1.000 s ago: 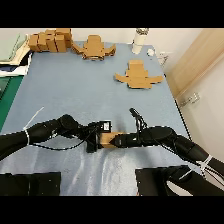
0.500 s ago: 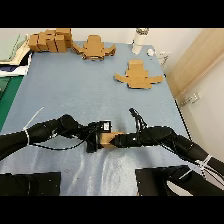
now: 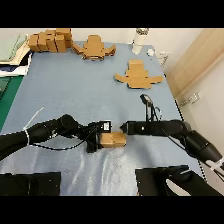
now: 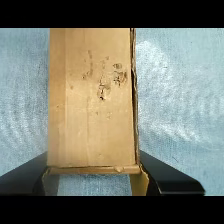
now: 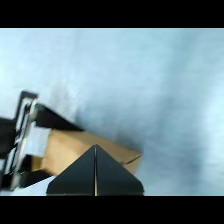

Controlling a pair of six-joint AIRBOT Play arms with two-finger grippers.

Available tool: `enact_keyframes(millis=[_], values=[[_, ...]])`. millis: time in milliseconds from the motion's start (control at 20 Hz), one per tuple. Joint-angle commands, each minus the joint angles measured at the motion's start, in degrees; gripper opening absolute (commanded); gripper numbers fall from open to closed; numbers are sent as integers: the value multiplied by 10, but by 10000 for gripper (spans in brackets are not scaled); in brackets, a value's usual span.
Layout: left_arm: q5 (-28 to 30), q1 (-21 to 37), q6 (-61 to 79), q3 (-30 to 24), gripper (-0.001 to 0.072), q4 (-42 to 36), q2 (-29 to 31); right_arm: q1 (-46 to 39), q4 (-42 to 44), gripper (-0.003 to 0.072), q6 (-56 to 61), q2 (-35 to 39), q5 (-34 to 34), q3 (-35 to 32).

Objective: Fold the box.

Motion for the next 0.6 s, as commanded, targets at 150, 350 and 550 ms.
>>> enact_keyframes(millis=[150, 350, 550], values=[[0, 0, 0, 0, 411, 0, 0, -26, -199, 5, -2, -183, -33, 188], [0, 0, 0, 0, 411, 0, 0, -26, -243, 4, -11, -296, -47, 301], [2, 0, 0, 0, 411, 0, 0, -26, -244, 5, -134, -370, -46, 348]])
